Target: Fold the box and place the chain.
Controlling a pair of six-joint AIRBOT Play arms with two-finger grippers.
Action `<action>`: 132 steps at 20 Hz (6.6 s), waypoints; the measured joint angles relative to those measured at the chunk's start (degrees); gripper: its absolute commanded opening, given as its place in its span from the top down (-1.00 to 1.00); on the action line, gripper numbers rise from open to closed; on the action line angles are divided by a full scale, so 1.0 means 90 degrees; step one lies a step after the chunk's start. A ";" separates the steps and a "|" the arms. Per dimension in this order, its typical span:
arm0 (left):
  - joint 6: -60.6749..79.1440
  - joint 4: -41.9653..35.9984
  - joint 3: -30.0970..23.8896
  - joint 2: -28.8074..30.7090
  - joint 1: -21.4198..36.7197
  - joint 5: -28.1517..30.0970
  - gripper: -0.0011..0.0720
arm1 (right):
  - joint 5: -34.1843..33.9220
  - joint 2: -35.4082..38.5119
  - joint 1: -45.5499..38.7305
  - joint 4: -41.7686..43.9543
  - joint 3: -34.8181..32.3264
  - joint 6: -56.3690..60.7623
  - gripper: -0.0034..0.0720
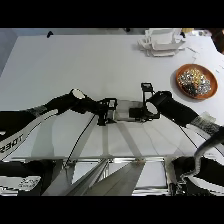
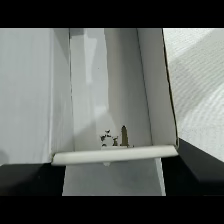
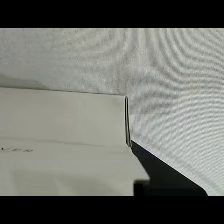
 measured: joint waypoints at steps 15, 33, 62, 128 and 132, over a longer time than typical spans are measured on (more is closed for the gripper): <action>-0.0019 -0.0015 0.0000 -0.0002 0.0000 -0.0002 0.40 | 0.0114 -0.0250 0.0000 -0.0114 0.0005 -0.0442 0.63; -0.0022 -0.0002 0.0000 0.0000 0.0000 -0.0002 0.40 | -0.0007 -0.0325 0.0002 -0.0107 0.0005 -0.0512 0.81; 0.0000 0.0002 0.0000 -0.0002 0.0000 -0.0002 0.40 | 0.0172 0.2079 -0.1600 -0.0583 0.1343 -0.4014 -0.10; 0.0000 0.0002 0.0000 0.0000 0.0000 0.0000 0.40 | 0.1613 0.4500 -0.2693 0.3245 0.1503 -0.6518 0.86; 0.0000 0.0002 0.0000 -0.0002 0.0000 0.0000 0.40 | 0.1324 0.4318 -0.1919 0.3538 0.1494 -0.6445 0.86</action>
